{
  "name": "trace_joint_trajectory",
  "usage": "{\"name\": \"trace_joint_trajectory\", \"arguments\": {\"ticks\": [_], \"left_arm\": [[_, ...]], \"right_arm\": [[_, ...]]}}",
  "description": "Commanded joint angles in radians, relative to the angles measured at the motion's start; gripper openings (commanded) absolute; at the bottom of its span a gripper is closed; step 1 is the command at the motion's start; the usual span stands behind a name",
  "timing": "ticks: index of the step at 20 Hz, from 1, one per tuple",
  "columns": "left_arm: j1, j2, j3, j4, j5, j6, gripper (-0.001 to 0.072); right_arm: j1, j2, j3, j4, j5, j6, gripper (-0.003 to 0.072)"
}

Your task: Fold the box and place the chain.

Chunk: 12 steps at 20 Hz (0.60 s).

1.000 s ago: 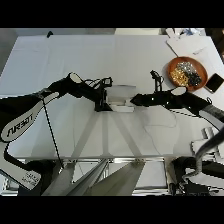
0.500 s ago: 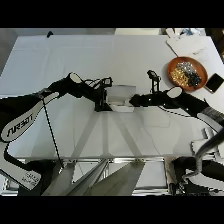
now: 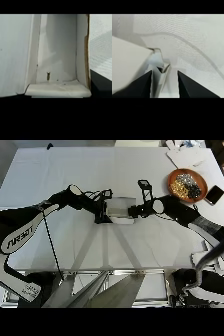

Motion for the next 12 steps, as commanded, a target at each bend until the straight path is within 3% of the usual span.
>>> {"name": "trace_joint_trajectory", "arguments": {"ticks": [1,4,11,12], "left_arm": [[0.000,0.001,0.000,0.000,0.000,0.000,0.0207],[0.000,0.001,0.000,0.000,0.000,0.000,0.0207],[0.000,0.001,0.000,0.000,0.000,0.000,0.0207],[0.000,0.001,0.000,0.000,0.000,0.000,0.0207]], "right_arm": [[0.045,-0.036,0.087,-0.100,0.100,0.145,0.0342],[0.062,-0.096,0.132,-0.108,0.175,0.193,0.0342],[0.081,-0.181,0.134,-0.152,0.157,0.364,0.0336],[0.081,-0.185,0.134,-0.152,0.146,0.389,0.0302]]}}
